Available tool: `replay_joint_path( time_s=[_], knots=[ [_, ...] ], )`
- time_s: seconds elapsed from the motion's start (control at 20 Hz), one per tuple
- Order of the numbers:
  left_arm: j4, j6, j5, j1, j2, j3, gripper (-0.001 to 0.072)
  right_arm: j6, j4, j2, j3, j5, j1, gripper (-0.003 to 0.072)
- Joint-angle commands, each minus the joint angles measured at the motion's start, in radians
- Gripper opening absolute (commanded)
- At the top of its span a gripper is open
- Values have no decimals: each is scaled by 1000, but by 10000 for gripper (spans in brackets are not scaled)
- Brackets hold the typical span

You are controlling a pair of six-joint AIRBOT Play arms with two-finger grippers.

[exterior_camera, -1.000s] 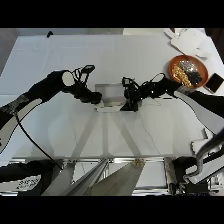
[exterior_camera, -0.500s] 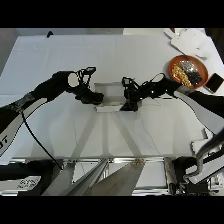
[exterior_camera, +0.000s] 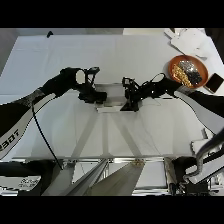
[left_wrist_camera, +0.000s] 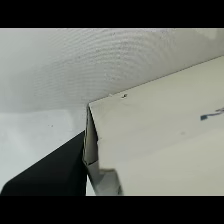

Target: Fold the box and place the chain.

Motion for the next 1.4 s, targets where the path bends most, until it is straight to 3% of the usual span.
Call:
replay_joint_path(
  time_s=[0.0,0.35,0.45,0.5,0.8,0.85,0.9,0.95,1.25,1.3,1.35],
  knots=[
    [-10,-53,-20,-8,-11,31,316,3,5,0,1,-2,0,528],
    [-8,-76,-55,-6,-12,58,322,3,5,0,1,-2,0,528],
    [7,-79,-51,-6,-12,58,463,3,4,0,1,-2,0,528],
    [7,-92,-44,-6,-13,58,486,3,5,0,1,-2,0,528],
    [11,-95,-63,5,-11,58,525,3,5,0,1,-2,0,528],
    [16,-93,-70,8,-11,58,579,3,5,0,1,-2,0,528],
    [27,-93,-74,8,-11,58,685,3,5,0,1,-2,0,528],
    [29,-94,-80,8,-12,58,707,2,5,0,1,-2,0,528],
    [-57,-95,-185,27,-11,58,698,3,5,0,1,-2,0,528],
    [-96,-93,-188,34,-11,58,637,3,5,0,1,-2,0,528],
    [-133,-91,-183,37,-11,58,508,3,5,0,1,-2,0,528]
  ],
)
